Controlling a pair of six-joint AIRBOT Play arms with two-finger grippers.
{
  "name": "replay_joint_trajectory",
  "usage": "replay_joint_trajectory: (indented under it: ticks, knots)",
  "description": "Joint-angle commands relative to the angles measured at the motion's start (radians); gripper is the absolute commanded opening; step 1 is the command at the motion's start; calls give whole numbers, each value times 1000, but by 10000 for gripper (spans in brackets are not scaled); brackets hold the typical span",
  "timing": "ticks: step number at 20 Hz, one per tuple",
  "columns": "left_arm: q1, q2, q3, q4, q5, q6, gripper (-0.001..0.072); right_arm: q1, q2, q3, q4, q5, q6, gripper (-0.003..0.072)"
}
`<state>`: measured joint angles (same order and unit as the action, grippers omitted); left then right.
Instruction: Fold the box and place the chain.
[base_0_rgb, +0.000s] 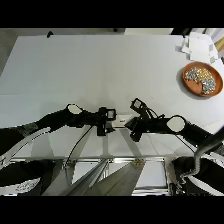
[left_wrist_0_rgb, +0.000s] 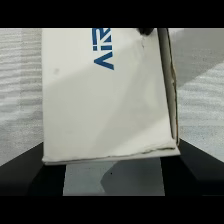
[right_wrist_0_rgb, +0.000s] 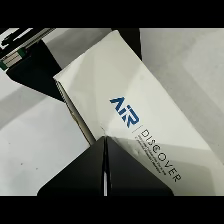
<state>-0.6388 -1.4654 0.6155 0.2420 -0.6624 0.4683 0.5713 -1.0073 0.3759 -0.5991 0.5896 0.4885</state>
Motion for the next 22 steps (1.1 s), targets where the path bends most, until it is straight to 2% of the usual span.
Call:
replay_joint_trajectory:
  ticks: [1, 9, 11, 13, 14, 16, 18, 20, 22]
  knots:
    - [1, 0, 1, -1, 0, -1, 69, 1, -17, -1, 0, -6, 0, 20]
    - [1, 0, 1, -1, 0, -1, 69, 0, 136, 44, -9, -16, 42, 22]
    - [1, 0, 1, -1, 0, -1, 69, 0, 172, 86, -106, -21, 225, 22]
    - [1, 0, 1, -1, 0, -1, 69, 0, 191, 156, -373, 30, 567, 22]
    - [1, 0, 1, -1, 0, -1, 69, 0, 191, 197, -531, 103, 740, 22]
    - [1, 0, 1, -1, 0, -1, 69, 0, 191, 278, -841, 351, 993, 22]
    - [1, 0, 1, -1, 0, -1, 69, 0, 191, 316, -1030, 617, 1057, 20]
    - [1, 0, 1, -1, 0, -1, 69, -18, 190, 318, -1132, 862, 1053, 20]
    - [1, 0, 1, -1, 0, -1, 69, -115, 190, 317, -1119, 982, 1000, 20]
